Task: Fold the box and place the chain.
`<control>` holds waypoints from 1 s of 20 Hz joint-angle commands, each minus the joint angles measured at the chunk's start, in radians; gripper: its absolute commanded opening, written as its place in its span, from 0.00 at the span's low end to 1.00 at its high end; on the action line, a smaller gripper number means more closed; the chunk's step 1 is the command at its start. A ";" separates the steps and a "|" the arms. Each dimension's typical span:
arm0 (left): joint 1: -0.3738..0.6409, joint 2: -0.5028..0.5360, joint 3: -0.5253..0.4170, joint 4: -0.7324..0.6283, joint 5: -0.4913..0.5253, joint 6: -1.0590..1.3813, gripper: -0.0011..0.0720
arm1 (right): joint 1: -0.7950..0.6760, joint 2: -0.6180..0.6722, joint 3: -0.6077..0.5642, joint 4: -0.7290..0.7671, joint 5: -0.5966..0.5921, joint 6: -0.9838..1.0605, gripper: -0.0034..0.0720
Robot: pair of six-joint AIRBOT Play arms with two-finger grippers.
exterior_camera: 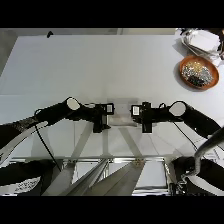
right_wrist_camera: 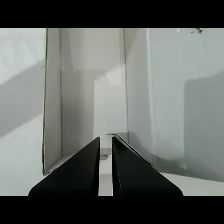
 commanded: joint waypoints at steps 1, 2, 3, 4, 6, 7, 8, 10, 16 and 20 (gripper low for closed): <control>0.000 0.000 0.000 0.000 0.000 0.000 0.39 | 0.005 -0.020 -0.001 0.013 -0.010 0.000 0.16; 0.000 0.000 0.000 0.000 0.000 0.000 0.39 | 0.005 -0.023 -0.001 0.014 -0.009 0.000 0.20; 0.000 0.000 0.000 0.000 0.000 0.001 0.39 | 0.005 -0.029 -0.001 0.014 -0.004 0.000 0.28; 0.000 0.000 0.000 0.000 0.000 0.000 0.39 | 0.005 -0.036 -0.001 0.014 0.001 0.000 0.32; 0.000 0.000 0.000 0.000 0.000 0.001 0.39 | 0.005 -0.050 -0.001 0.014 0.011 0.000 0.32; 0.000 0.000 0.000 0.000 0.000 0.000 0.39 | 0.005 -0.058 -0.001 0.014 0.021 0.000 0.32; 0.000 0.000 0.000 0.000 0.000 0.000 0.39 | 0.005 -0.064 -0.001 0.015 0.026 0.000 0.41; 0.000 0.000 0.000 0.000 0.000 0.000 0.39 | 0.005 -0.071 -0.001 0.034 0.026 0.000 0.68; 0.000 0.000 0.000 0.000 0.000 0.000 0.39 | 0.004 -0.069 -0.001 0.045 0.030 0.003 0.57; 0.000 0.000 0.000 0.000 0.000 0.001 0.39 | -0.046 0.003 -0.001 -0.033 0.131 0.092 0.08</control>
